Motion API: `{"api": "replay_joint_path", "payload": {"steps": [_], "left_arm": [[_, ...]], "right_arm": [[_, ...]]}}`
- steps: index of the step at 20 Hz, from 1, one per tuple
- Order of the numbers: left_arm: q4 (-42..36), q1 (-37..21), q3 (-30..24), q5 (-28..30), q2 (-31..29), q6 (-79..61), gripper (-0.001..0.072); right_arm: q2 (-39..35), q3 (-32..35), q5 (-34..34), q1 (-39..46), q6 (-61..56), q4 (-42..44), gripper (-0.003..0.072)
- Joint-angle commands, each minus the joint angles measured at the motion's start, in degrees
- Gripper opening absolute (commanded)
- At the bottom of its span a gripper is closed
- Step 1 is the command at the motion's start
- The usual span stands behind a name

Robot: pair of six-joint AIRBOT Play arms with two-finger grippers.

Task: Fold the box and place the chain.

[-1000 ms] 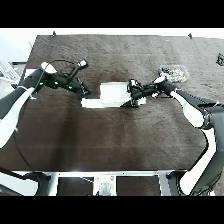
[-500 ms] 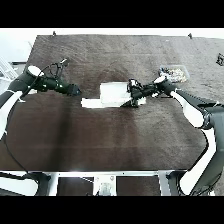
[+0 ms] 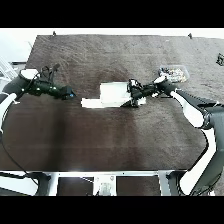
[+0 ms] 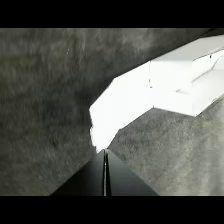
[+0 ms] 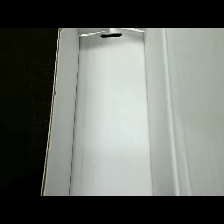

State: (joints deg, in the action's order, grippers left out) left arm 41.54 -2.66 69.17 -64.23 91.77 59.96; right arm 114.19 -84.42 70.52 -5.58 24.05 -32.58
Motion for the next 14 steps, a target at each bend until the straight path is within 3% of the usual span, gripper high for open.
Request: {"api": "replay_joint_path", "payload": {"steps": [1, 14], "left_arm": [[-5.22, -0.76, -4.79, 0.57, 0.00, -1.70, 0.0020], [-5.16, -2.47, -9.03, 6.62, 0.39, -3.45, 0.0020]], "right_arm": [[0.00, 0.00, 0.02, -0.02, -0.02, 0.02, 0.0587], [0.00, 0.00, 0.02, -0.02, -0.02, 0.02, 0.0588]]}}
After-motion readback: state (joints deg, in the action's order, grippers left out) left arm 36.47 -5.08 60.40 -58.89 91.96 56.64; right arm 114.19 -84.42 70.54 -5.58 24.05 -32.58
